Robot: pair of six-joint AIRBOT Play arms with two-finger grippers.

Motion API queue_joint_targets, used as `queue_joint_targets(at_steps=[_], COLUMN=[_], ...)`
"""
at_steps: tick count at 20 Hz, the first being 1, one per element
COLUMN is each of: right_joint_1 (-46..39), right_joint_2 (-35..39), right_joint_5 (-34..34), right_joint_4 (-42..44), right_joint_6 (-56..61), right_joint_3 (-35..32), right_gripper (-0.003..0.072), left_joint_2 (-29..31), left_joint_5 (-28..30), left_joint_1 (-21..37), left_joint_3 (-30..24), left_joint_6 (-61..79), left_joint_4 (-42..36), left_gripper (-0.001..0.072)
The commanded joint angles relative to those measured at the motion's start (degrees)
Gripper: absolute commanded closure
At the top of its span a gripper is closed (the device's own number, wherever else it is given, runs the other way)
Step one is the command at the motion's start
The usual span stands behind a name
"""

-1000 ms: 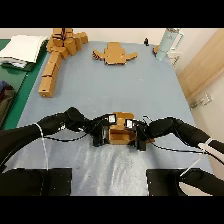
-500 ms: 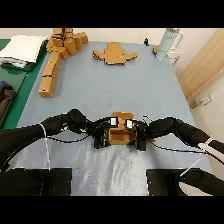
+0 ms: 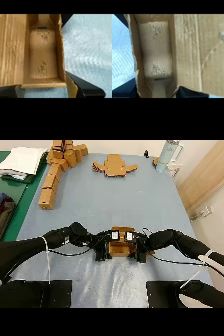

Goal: Fold the box.

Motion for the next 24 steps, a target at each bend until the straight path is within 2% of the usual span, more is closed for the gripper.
queue_joint_targets(at_steps=[1, 11, 20, 22, 24], right_joint_1=[0.0, 0.0, 0.0, 0.0, 0.0], right_joint_2=[0.0, 0.0, 0.0, 0.0, 0.0], right_joint_5=[0.0, 0.0, 0.0, 0.0, 0.0], right_joint_4=[0.0, 0.0, 0.0, 0.0, 0.0], right_joint_6=[0.1, 0.1, 0.0, 0.1, 0.1], right_joint_3=[0.0, 0.0, 0.0, 0.0, 0.0], right_gripper=[0.0184, 0.0184, 0.0184, 0.0184, 0.0184], left_joint_2=[0.4, 1.2, 1.2, 1.1, 1.1], left_joint_5=[-0.2, -0.1, 2.5, 2.5, 2.8], left_joint_1=[0.7, 1.8, -0.2, -0.2, -0.2], left_joint_3=[-0.2, -1.9, -1.9, -1.9, -1.9], left_joint_6=[-0.1, 0.7, 0.6, 0.6, 0.5], left_joint_4=[-0.1, -1.6, -1.4, -1.4, -1.4], left_gripper=[0.0015, 0.0015, 0.0017, 0.019, 0.0188])
